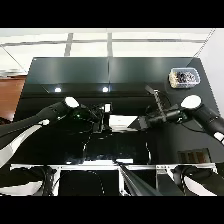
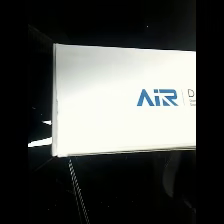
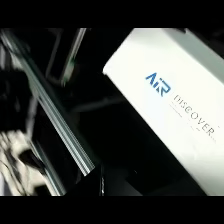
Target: Fold the box and place the chain.
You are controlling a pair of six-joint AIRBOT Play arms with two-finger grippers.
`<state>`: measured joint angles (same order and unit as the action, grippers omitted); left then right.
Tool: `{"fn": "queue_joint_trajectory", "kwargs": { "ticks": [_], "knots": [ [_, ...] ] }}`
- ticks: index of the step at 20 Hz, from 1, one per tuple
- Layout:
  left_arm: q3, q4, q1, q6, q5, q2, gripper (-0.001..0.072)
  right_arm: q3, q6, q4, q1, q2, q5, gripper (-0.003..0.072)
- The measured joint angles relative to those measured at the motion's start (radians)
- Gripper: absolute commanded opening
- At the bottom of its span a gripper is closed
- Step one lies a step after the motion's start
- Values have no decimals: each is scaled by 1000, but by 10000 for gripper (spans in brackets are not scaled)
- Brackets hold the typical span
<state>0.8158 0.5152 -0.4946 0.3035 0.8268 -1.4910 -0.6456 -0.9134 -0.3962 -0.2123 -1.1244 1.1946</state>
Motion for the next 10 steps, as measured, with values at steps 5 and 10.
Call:
{"fn": "queue_joint_trajectory", "kwargs": {
  "ticks": [5,10],
  "knots": [
    [0,0,0,0,0,0,334,106,-88,143,8,-2,-180,8],
    [0,0,0,0,0,0,334,131,-169,106,8,-2,-253,8]
  ]
}}
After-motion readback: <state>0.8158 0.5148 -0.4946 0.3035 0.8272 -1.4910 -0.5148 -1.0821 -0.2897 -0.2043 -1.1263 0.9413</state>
